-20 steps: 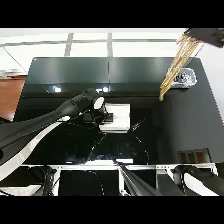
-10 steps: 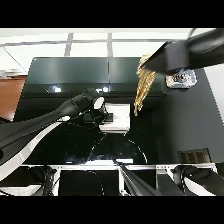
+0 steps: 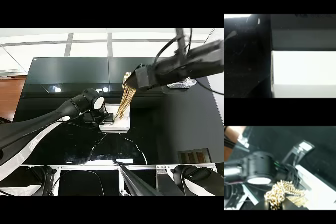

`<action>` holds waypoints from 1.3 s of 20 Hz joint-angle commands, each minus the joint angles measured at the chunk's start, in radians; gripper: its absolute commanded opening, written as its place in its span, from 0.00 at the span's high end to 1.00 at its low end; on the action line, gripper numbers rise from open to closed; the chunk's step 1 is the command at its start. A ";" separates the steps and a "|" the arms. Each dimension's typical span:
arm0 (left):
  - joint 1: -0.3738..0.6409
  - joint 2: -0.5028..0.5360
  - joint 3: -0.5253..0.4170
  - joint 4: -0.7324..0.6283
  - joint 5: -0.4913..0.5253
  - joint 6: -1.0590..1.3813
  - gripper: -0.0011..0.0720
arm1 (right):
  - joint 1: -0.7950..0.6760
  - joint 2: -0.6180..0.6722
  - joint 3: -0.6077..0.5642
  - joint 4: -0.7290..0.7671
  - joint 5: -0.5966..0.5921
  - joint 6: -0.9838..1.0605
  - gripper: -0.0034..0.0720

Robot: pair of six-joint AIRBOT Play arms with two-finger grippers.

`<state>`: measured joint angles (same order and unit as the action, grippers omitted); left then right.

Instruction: Fold the box and place the chain.

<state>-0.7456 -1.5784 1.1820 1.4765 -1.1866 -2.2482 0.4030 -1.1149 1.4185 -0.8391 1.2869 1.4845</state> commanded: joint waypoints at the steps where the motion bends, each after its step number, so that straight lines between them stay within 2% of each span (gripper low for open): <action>1: 0.000 0.000 0.000 0.000 0.000 0.000 0.95 | 0.004 0.000 -0.152 0.004 -0.105 0.000 0.94; 6: 0.000 0.000 0.000 0.001 0.007 0.000 0.95 | 0.004 0.000 -0.338 0.017 -0.209 0.037 0.94; 10: 0.000 0.000 0.000 0.000 0.008 0.000 0.95 | 0.019 0.000 -0.357 0.034 -0.285 0.041 0.94; 12: 0.000 0.000 0.000 0.000 0.007 0.000 0.95 | 0.029 0.000 -0.357 0.034 -0.285 0.042 0.91; 14: 0.000 0.000 0.000 0.000 0.007 0.000 0.95 | 0.035 0.000 -0.357 0.022 -0.285 0.045 0.43; 18: 0.000 0.000 0.000 0.000 0.017 0.000 0.95 | 0.026 0.003 -0.357 0.002 -0.247 0.032 0.45; 23: 0.000 0.000 0.000 0.000 0.035 0.000 0.95 | -0.087 0.045 -0.356 -0.201 -0.108 0.034 0.45; 26: 0.001 0.000 0.000 0.001 0.029 0.000 0.95 | -0.116 0.047 -0.356 -0.273 -0.049 0.038 0.45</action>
